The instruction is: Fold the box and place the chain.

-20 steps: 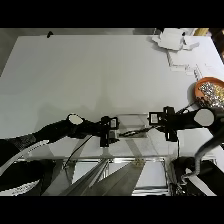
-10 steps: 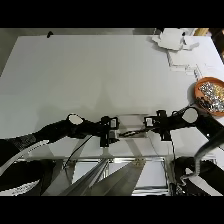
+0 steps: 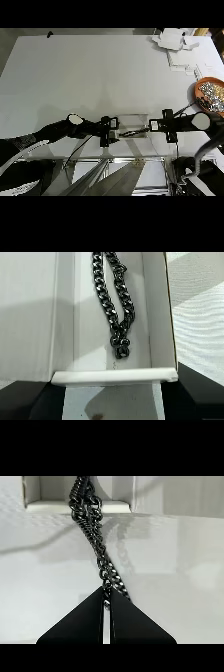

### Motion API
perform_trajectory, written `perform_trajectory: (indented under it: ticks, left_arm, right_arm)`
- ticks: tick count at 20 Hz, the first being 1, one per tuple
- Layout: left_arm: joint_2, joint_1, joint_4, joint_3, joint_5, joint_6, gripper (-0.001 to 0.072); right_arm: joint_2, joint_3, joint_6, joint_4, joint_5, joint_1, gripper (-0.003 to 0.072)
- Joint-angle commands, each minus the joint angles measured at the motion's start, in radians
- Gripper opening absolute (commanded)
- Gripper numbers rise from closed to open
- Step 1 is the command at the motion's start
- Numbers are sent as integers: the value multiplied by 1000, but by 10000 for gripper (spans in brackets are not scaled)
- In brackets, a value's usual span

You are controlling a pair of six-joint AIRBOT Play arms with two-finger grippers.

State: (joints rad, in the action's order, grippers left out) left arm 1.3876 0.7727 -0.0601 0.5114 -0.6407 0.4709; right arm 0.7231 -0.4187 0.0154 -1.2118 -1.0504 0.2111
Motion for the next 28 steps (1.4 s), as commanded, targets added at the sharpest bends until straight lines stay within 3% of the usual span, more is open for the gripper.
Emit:
perform_trajectory:
  ticks: [1, 6, 8, 10, 14, 17, 19, 20, 25, 28]
  left_arm:
    - [-1, 1, 0, 0, 0, 0, 208]
    - [-1, 1, 0, 0, 0, 0, 208]
    - [-1, 1, 0, 0, 0, 0, 208]
    - [-1, 1, 0, 0, 0, 0, 208]
    - [-1, 1, 0, 0, 0, 0, 208]
    - [-1, 1, 0, 0, 0, 0, 208]
    - [-1, 1, 0, 0, 0, 0, 208]
    - [-1, 1, 0, 0, 0, 0, 208]
    - [-1, 1, 0, 0, 0, 0, 208]
    - [-1, 1, 0, 0, 0, 0, 208]
  right_arm:
    - [-185, -1, 36, 117, -99, 2, 12]
    - [-221, -1, 8, 544, -60, 105, 11]
    - [-188, -1, -33, 668, 23, 208, 11]
    - [-133, -1, -43, 697, 164, 340, 11]
    - [37, -1, -42, 686, 384, 508, 12]
    - [124, -1, -37, 647, 428, 510, 13]
    - [130, -1, 17, 557, 451, 507, 131]
    - [121, -3, 41, 523, 439, 488, 197]
    - [-31, -55, 67, 284, 132, 264, 196]
    - [-77, -55, 63, 76, 23, 77, 196]
